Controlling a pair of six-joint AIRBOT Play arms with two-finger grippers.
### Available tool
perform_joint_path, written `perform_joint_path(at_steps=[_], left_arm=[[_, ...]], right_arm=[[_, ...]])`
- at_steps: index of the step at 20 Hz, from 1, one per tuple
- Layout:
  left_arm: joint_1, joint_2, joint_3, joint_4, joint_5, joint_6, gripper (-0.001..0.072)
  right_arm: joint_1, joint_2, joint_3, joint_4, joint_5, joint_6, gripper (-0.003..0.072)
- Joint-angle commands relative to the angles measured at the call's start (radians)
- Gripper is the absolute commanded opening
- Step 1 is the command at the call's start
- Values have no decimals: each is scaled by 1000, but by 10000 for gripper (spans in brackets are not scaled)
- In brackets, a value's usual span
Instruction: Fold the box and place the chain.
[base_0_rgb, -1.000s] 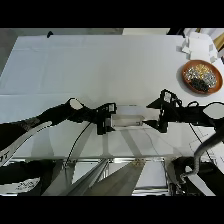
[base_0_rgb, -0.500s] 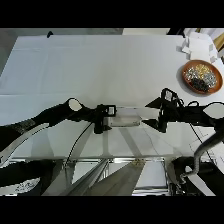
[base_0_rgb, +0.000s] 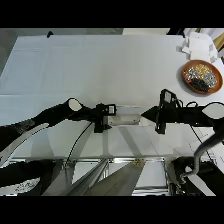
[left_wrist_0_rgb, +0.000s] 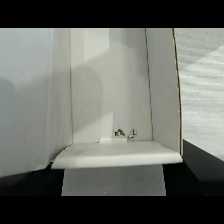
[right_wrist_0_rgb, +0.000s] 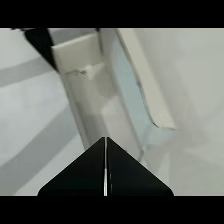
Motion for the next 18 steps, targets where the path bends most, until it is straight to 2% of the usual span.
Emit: perform_joint_path(at_steps=[1, 5, 9, 11, 18], left_arm=[[0, 0, 1, 2, 1, 0, 135], [0, 0, 1, 2, 0, 0, 135], [0, 0, 1, 2, 0, 0, 135], [0, 0, 1, 2, 0, 0, 135], [0, 0, 1, 2, 0, 0, 135]], right_arm=[[116, -8, 1, 19, -89, -29, 18], [269, -88, 1, 132, -543, 42, 16], [287, -241, 1, 185, -792, 139, 16], [287, -288, 1, 184, -814, 163, 16], [287, -354, 1, 172, -690, 163, 18]])
